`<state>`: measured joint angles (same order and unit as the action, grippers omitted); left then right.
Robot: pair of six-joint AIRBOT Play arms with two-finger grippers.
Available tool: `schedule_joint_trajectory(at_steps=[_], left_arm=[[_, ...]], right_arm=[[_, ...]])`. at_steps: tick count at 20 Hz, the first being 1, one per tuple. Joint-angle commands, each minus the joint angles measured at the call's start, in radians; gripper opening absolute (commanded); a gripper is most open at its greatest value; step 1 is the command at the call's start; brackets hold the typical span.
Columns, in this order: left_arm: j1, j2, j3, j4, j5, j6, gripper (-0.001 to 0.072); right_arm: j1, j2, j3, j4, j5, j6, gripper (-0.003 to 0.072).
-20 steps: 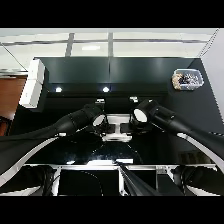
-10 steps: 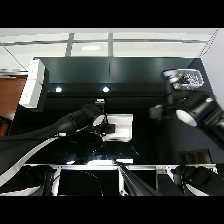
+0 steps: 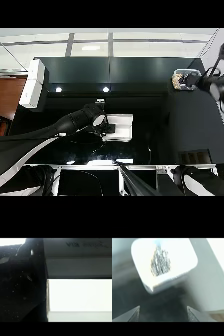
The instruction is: Fold the box and place the chain.
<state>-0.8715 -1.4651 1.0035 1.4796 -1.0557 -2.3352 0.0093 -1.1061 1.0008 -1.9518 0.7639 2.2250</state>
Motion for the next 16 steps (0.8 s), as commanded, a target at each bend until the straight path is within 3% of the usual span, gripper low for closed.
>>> schedule_joint_trajectory(at_steps=[1,4,8,10,16], left_arm=[[0.0,0.0,0.001,0.0,0.0,0.0,0.0029],[0.0,0.0,0.001,0.0,0.0,0.0,0.0029],[0.0,0.0,0.001,0.0,0.0,0.0,0.0029],[0.0,0.0,0.001,0.0,0.0,0.0,0.0029],[0.0,0.0,0.001,0.0,0.0,0.0,0.0029]], right_arm=[[-0.174,-0.247,0.245,0.292,-0.018,-0.161,0.072],[-0.241,-0.535,0.612,0.438,0.272,-0.192,0.072],[-0.263,-0.818,0.969,0.411,0.536,-0.238,0.072],[-0.27,-0.894,1.038,0.375,0.601,-0.245,0.072],[-0.308,-0.94,1.04,0.362,0.546,-0.323,0.072]])
